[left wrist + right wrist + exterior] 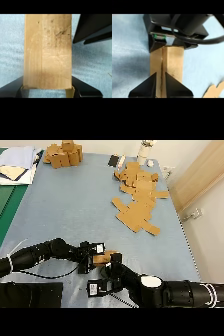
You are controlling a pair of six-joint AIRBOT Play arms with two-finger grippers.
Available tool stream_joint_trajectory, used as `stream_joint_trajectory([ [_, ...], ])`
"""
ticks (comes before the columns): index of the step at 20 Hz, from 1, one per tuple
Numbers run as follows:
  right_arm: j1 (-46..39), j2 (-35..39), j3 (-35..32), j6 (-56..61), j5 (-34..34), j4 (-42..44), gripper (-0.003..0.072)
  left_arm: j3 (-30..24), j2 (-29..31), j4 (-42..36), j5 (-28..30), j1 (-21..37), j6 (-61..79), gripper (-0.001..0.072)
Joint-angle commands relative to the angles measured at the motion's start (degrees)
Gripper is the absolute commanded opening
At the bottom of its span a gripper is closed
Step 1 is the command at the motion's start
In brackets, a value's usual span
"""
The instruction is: Fold the box.
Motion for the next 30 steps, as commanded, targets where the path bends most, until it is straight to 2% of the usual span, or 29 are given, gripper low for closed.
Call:
stream_joint_trajectory([
  [1,0.13,2.38,1.77,2.73,-2.89,1.75,0.0161,0.02,0.02,0.00,0.02,-0.02,0.00,0.0522],
  [2,0.13,4.68,3.23,6.82,-4.98,4.24,0.0160,0.02,0.02,0.00,0.02,-0.02,0.00,0.0522],
  [4,0.11,11.21,3.54,22.10,-5.01,15.30,0.0157,0.02,0.02,0.00,0.00,-0.02,0.00,0.0522],
  [5,0.11,14.43,1.81,32.20,-3.30,21.11,0.0012,0.02,0.02,0.00,0.02,-0.02,0.00,0.0522],
  [6,0.11,16.90,-0.94,42.58,-0.70,24.02,0.0002,0.02,0.02,0.00,0.02,-0.02,0.00,0.0522],
  [8,0.11,20.85,-8.92,63.45,9.57,23.80,0.0002,0.02,0.02,0.02,0.02,-0.02,0.00,0.0522],
  [9,-0.59,22.18,-13.25,73.50,16.79,19.93,0.0002,0.02,0.02,0.00,0.00,-0.02,0.00,0.0522],
  [11,-4.42,22.21,-19.02,96.89,26.21,5.40,0.0002,0.02,0.02,0.00,0.04,-0.02,0.00,0.0523],
  [14,-13.18,19.78,-19.17,119.10,29.29,-19.74,0.0002,0.02,0.02,0.00,-0.02,-0.02,0.00,0.0522],
  [16,-17.68,18.53,-18.64,123.03,31.63,-25.57,0.0002,0.02,0.02,0.00,-0.02,-0.02,0.00,0.0522],
  [21,-19.32,14.14,-18.64,123.01,37.97,-25.14,0.0003,0.02,0.02,0.02,-0.02,-0.02,0.00,0.0522],
  [30,-18.95,4.28,-18.62,123.03,40.85,-23.69,0.0003,0.02,0.02,0.00,0.00,-0.02,0.00,0.0522],
])
